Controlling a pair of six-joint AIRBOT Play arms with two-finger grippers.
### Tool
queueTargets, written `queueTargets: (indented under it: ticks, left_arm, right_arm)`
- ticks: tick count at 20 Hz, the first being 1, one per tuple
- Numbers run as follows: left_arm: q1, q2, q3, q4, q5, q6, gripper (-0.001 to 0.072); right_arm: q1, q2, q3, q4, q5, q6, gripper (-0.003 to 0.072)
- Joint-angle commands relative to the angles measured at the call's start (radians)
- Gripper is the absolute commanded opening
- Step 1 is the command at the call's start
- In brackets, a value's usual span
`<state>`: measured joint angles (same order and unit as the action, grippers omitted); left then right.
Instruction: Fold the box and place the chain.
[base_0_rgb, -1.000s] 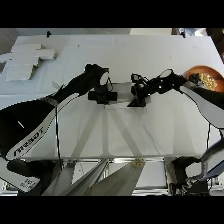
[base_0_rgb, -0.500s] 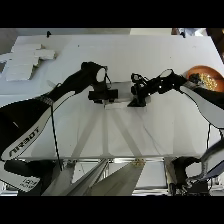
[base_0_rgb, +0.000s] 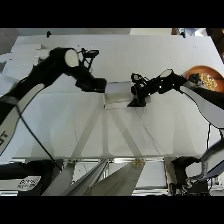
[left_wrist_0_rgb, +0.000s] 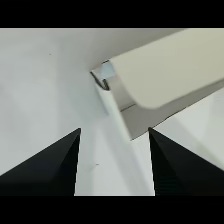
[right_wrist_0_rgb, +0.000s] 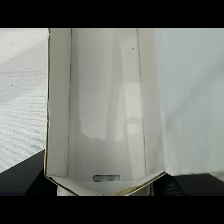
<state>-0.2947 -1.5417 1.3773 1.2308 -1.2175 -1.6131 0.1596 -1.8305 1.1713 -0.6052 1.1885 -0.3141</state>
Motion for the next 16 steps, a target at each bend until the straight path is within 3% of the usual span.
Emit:
queueTargets:
  ticks: [1,2,4,5,7,12,16]
  left_arm:
    - [0.054,0.126,-0.171,-0.019,0.174,0.435,0.0375]
    - [0.060,0.165,-0.246,-0.025,0.248,0.561,0.0253]
    - [0.066,0.205,-0.368,-0.050,0.332,0.835,0.0243]
    - [0.066,0.204,-0.406,-0.080,0.330,0.991,0.0360]
    - [0.068,0.192,-0.457,-0.195,0.331,1.296,0.0687]
    - [0.175,0.111,-0.463,-0.747,0.234,1.793,0.0703]
    - [0.260,0.048,-0.463,-0.782,0.157,1.832,0.0704]
  right_arm:
    - [0.000,0.000,0.001,0.000,0.000,0.000,0.0523]
    - [0.000,0.000,0.001,0.000,0.001,0.000,0.0523]
    - [0.000,0.000,0.001,0.000,0.000,0.000,0.0523]
    - [0.000,0.000,0.001,0.000,0.000,0.000,0.0523]
    - [0.000,0.000,0.001,0.000,0.001,0.000,0.0523]
    - [0.000,0.000,0.001,0.000,0.001,0.000,0.0523]
    - [0.000,0.000,0.001,0.000,0.000,0.000,0.0523]
